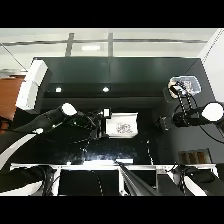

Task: Fold the box and place the chain.

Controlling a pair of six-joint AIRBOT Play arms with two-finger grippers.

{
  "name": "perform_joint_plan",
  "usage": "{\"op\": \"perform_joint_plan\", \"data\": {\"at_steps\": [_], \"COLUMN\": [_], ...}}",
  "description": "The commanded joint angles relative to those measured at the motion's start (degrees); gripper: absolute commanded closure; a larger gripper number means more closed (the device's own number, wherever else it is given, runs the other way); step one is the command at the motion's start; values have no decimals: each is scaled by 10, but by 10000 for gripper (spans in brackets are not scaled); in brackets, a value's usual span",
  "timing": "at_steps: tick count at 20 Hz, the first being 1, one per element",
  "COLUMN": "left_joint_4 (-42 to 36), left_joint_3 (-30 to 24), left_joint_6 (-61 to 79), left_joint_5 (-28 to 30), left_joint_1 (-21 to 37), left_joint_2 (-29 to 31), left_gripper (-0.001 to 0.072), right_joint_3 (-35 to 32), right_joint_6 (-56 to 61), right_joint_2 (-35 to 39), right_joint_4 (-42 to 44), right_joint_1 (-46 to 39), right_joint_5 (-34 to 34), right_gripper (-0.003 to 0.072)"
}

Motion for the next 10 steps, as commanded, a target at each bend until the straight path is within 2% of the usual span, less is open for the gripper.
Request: {"op": "perform_joint_plan", "data": {"at_steps": [1, 10], "left_joint_4": [0, 15], "left_joint_3": [1, 1], "left_joint_6": [-14, -14], "left_joint_5": [-7, -16], "left_joint_1": [6, 6], "left_joint_2": [0, 2], "left_gripper": [3, 3], "right_joint_3": [0, 0], "right_joint_6": [0, 2], "right_joint_2": [0, 0], "right_joint_4": [0, 0], "right_joint_1": [0, 0], "right_joint_5": [0, 0], "right_gripper": [-17, -17]}}
